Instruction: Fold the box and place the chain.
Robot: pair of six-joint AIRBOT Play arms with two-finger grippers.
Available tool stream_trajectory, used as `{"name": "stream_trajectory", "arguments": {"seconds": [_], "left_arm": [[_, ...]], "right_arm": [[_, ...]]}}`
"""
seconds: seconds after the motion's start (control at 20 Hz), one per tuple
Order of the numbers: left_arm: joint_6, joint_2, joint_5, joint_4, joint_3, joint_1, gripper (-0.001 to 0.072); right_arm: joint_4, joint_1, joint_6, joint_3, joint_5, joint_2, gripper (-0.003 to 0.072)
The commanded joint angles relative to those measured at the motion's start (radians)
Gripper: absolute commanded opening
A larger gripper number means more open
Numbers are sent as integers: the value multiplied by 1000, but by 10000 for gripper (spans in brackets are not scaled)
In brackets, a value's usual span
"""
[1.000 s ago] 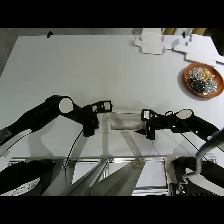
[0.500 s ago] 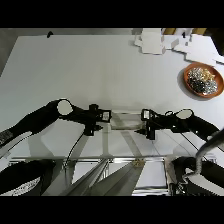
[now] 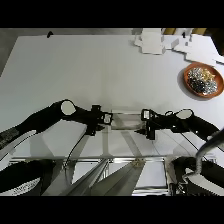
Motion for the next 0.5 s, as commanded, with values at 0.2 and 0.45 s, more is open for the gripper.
{"name": "stream_trajectory", "arguments": {"seconds": [0.2,0.45], "left_arm": [[22,-14,4,-55,-1,-25,246],[23,-31,42,-153,0,-27,247]], "right_arm": [[0,0,0,0,0,0,296],[0,0,0,0,0,0,296]]}}
